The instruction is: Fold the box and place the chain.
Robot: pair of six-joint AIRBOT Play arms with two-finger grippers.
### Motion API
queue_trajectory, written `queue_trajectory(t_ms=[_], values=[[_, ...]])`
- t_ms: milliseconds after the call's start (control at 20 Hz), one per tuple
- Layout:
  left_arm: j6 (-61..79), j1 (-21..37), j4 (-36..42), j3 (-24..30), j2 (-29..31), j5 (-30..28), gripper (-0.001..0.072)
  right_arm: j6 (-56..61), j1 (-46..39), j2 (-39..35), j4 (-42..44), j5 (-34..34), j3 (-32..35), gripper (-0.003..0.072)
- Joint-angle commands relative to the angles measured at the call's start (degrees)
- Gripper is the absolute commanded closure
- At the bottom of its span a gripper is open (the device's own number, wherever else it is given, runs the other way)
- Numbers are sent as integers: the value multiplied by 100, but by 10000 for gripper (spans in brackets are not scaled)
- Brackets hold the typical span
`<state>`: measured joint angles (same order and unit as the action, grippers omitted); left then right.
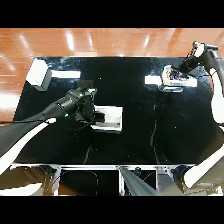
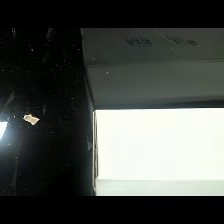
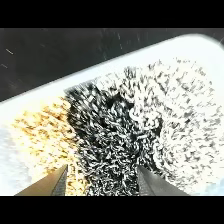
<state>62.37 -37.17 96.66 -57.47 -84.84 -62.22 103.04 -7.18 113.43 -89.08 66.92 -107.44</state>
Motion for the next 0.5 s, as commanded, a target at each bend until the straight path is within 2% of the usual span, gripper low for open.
queue_trajectory(t_ms=[0,350,400,450], values=[[4,0,-15,0,0,79,690,-4,-24,214,35,238,-138,175],[2,0,-13,0,0,96,690,-4,-48,273,57,107,-138,176],[2,0,-13,0,0,96,690,-4,-48,297,63,81,-138,212],[2,0,-13,0,0,96,690,-4,-48,319,63,57,-138,211]])
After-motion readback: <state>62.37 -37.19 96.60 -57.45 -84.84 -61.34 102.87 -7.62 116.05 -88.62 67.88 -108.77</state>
